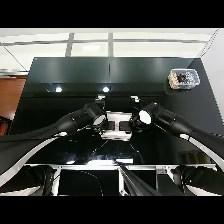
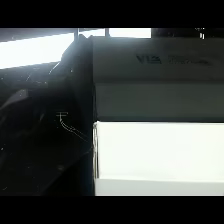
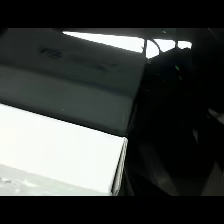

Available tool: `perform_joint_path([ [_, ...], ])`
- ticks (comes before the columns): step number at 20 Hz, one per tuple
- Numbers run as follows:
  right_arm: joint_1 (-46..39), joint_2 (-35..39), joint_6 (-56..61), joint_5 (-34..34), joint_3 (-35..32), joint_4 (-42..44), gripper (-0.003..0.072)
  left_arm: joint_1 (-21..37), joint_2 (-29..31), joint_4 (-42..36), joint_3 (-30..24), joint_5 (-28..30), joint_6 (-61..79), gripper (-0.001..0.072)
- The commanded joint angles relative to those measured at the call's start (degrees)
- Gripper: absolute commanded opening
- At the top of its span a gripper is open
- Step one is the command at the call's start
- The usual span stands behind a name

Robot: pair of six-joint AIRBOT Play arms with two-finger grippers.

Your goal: Fold the box and place the chain.

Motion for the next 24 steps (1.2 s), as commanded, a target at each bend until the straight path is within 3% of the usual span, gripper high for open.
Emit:
perform_joint_path([
  [1,0.46,-0.83,4.83,1.88,1.36,-2.56,0.0260,0.04,-0.02,0.00,0.02,0.09,0.02,0.0031],
  [12,2.23,-5.29,6.97,8.15,5.97,-3.89,0.0256,0.04,-0.02,0.00,0.02,0.02,0.02,0.0031],
  [13,2.32,-5.53,6.95,8.22,6.43,-4.07,0.0178,0.04,-0.02,0.00,0.02,0.02,0.02,0.0031],
  [15,2.43,-5.53,7.02,7.96,6.91,-4.17,0.0116,0.04,-0.02,-0.02,0.02,0.04,0.02,0.0031],
  [16,2.43,-5.53,7.23,7.98,6.99,-4.33,0.0031,0.04,-0.02,-0.02,0.02,0.07,0.02,0.0031],
  [20,2.43,-5.53,7.58,8.17,6.99,-4.50,0.0016,0.04,-0.02,-0.17,0.02,0.11,0.02,0.0031],
  [21,2.43,-5.53,7.58,8.35,6.99,-4.48,0.0019,0.04,-0.02,-0.22,0.02,0.11,0.02,0.0031],
  [22,2.43,-5.53,7.58,8.50,6.99,-4.48,0.0087,0.04,-0.02,-0.22,0.02,0.09,0.02,0.0031],
  [23,2.40,-5.53,7.58,8.61,6.99,-4.44,0.0262,0.04,-0.02,-0.22,0.02,0.09,0.02,0.0031],
  [24,2.43,-5.53,7.56,8.61,6.99,-4.39,0.0271,0.04,-0.02,-0.22,0.02,0.11,0.00,0.0031],
])
